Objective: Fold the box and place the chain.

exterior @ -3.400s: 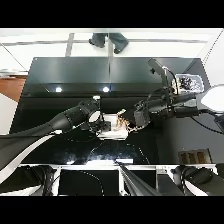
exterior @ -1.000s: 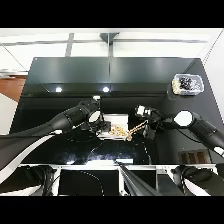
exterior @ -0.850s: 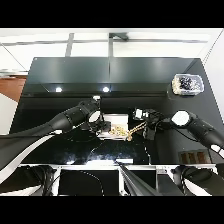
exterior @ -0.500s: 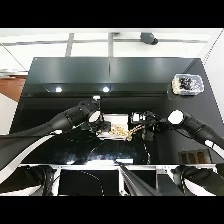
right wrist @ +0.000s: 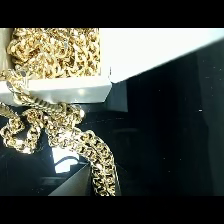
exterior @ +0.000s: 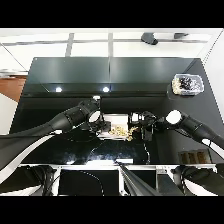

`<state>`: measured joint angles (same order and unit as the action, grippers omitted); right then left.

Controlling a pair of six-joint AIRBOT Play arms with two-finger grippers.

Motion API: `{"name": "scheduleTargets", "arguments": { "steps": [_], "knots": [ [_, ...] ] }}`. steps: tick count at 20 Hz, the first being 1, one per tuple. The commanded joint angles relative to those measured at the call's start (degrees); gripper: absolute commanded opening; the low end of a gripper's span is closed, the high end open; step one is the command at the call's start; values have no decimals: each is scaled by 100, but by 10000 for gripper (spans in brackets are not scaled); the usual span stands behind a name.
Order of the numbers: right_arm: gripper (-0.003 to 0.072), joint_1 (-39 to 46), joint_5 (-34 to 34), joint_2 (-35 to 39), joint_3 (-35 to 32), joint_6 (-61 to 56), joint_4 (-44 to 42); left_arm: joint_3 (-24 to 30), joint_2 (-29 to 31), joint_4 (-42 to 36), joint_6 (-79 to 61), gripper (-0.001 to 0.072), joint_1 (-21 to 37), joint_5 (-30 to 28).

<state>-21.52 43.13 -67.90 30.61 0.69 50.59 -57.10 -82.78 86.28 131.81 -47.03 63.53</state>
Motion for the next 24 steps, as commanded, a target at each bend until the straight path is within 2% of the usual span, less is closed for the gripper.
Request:
{"name": "scheduleTargets", "arguments": {
  "steps": [1,7,15,17,20,24],
  "knots": [
    [57,-2,310,11,-2,-66,35,0,-2,2,0,28,4,0],
    [38,0,459,625,11,-1552,50,0,-2,2,0,28,4,0],
    [37,-2,570,2402,94,-2621,42,0,-2,2,0,28,4,0],
    [38,-2,798,2677,385,-2994,42,0,-2,2,0,28,4,-2],
    [38,-4,1141,2752,1187,-3447,-33,0,-2,2,0,28,4,-2],
    [38,-4,1191,2750,2070,-3477,-839,0,-2,2,0,28,4,-2]
  ]
}}
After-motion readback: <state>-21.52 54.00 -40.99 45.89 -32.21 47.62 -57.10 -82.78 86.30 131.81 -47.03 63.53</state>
